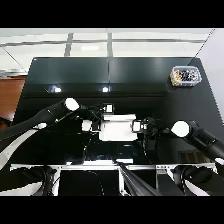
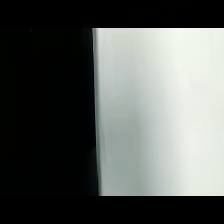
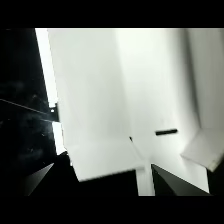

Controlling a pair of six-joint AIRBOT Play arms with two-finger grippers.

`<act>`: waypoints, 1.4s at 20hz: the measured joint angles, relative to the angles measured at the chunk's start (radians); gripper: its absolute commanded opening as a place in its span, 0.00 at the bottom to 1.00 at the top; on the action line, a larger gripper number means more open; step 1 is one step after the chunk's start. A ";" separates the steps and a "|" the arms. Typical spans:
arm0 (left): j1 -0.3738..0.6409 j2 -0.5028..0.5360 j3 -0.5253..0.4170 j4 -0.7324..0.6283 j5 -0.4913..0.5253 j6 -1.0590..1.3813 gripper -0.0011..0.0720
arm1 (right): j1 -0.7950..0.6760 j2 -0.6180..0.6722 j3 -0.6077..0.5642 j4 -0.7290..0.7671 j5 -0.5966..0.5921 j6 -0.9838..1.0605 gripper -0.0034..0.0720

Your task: Fold the box and place the chain.

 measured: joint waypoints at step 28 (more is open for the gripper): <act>-0.001 0.000 0.000 0.001 -0.006 0.003 0.05 | -0.044 -0.060 0.109 0.063 -0.137 -0.016 0.99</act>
